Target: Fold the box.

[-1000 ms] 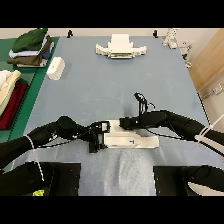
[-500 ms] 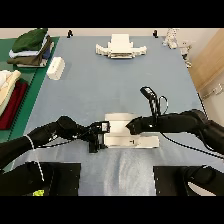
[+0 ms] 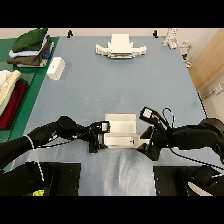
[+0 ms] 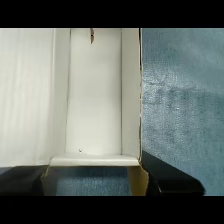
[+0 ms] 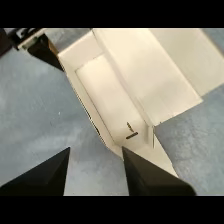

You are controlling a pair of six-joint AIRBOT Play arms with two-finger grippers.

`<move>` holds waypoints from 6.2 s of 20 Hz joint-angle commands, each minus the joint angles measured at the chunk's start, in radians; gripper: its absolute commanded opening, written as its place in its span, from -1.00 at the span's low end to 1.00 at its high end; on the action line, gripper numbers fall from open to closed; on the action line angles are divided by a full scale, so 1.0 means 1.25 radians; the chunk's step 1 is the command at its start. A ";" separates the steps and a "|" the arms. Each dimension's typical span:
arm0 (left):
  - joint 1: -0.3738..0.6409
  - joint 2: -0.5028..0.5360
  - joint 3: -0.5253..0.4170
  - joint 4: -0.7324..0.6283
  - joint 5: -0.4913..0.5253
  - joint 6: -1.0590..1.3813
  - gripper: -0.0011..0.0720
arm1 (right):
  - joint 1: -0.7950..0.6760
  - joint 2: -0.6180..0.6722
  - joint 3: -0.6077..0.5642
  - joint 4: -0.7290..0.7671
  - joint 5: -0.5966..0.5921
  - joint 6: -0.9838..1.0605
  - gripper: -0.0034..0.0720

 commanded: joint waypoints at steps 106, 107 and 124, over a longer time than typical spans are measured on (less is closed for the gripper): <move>0.000 0.000 0.001 0.000 0.000 0.000 0.40 | -0.516 -0.255 -0.049 0.370 -0.216 0.098 0.14; 0.000 0.000 0.001 0.000 0.000 0.000 0.40 | -0.511 -0.255 -0.049 0.374 -0.214 0.098 0.26; 0.000 0.000 0.001 0.000 0.000 0.000 0.40 | -0.052 -0.281 0.083 -0.049 0.068 0.687 0.26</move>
